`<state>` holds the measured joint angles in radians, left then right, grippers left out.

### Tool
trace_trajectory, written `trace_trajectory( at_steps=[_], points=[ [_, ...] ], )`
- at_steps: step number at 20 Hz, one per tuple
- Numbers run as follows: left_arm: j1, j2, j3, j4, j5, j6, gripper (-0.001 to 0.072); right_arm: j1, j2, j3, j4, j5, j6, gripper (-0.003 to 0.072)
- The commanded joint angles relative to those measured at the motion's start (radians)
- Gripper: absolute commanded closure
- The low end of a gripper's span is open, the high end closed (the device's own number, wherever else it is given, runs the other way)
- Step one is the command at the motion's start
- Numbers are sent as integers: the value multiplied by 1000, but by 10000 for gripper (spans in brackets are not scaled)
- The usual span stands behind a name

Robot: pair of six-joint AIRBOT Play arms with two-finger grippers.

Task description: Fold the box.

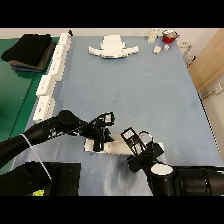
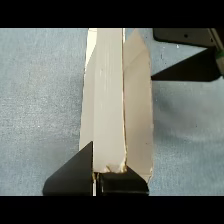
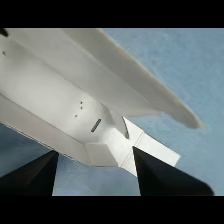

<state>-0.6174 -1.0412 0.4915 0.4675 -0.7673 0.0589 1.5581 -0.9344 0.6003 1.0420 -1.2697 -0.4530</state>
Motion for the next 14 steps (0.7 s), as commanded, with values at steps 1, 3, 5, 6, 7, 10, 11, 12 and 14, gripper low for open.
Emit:
trace_trajectory(
  at_steps=[1, 3, 5, 6, 7, 10, 11, 12, 14],
  points=[
    [1, 0, 1, 0, 0, 0, 696, 0, 7, -6, -60, -52, 6, -34],
    [1, 0, 1, 0, 0, 0, 696, 0, 8, -28, -64, -38, -68, -34],
    [1, 0, 1, 0, 0, 0, 696, -1, 34, -66, -72, 31, -136, -34],
    [1, 0, 1, 0, 0, 0, 696, -10, 57, -87, -74, 59, -145, -34],
    [1, 0, 1, 0, 0, 0, 696, -23, 87, -109, -74, 89, -161, -34],
    [1, 0, 1, 0, 0, 0, 696, -92, 213, -176, -54, 193, -284, -34],
    [1, 0, 1, 0, 0, 0, 696, -125, 255, -195, -36, 228, -345, -34],
    [1, 0, 1, 0, 0, 0, 696, -165, 300, -216, -5, 266, -426, -34],
    [1, 0, 1, 0, 0, 0, 696, -255, 380, -245, 56, 328, -608, -34]
  ],
)
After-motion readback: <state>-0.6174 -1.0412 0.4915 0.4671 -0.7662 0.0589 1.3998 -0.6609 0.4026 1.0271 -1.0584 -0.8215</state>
